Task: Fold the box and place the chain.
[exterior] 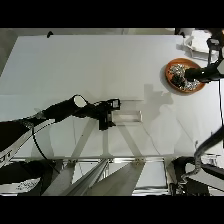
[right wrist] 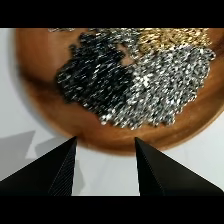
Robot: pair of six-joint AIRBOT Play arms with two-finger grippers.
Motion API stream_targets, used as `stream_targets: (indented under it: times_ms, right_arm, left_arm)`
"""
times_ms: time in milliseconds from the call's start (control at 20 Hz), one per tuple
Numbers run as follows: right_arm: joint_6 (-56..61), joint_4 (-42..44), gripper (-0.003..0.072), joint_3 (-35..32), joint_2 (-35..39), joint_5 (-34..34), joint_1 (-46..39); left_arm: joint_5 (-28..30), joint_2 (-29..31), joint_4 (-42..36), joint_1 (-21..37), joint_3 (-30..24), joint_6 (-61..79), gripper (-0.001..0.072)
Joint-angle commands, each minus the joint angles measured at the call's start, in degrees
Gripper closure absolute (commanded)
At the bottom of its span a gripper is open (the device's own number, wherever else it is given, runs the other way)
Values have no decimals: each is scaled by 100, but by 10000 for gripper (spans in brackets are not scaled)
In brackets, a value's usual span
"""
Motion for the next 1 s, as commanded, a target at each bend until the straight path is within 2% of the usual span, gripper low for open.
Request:
stream_targets:
  times_ms: [0, 250, 300, 450, 500, 600, 700, 850, 950]
  right_arm:
    - [-275, 308, 326, 225, -826, -442, -313]
    - [-514, 772, 332, 520, -1558, -568, -127]
    - [-623, 807, 364, 527, -1580, -634, -85]
    - [-629, 855, 373, 527, -1580, -828, -33]
    - [-629, 885, 401, 527, -1580, -796, -33]
    - [-627, 885, 403, 527, -1593, -667, -33]
    - [-627, 881, 453, 527, -1606, -503, -33]
    - [-623, 883, 471, 527, -1615, -501, -33]
    - [-616, 885, 510, 527, -1670, -494, -33]
  left_arm:
    - [0, 4, 0, 0, -2, 2, 298]
    - [2, 4, 0, 0, -2, 2, 298]
    - [0, 4, 0, 0, -2, 2, 298]
    - [2, 4, 0, 0, -2, 2, 297]
    - [2, 4, 0, 0, -2, 2, 298]
    - [0, 4, 0, 0, -2, 2, 298]
    - [2, 4, 0, 0, -2, 2, 298]
    - [0, 4, 0, 0, -2, 2, 298]
    - [0, 4, 0, 0, -2, 2, 298]
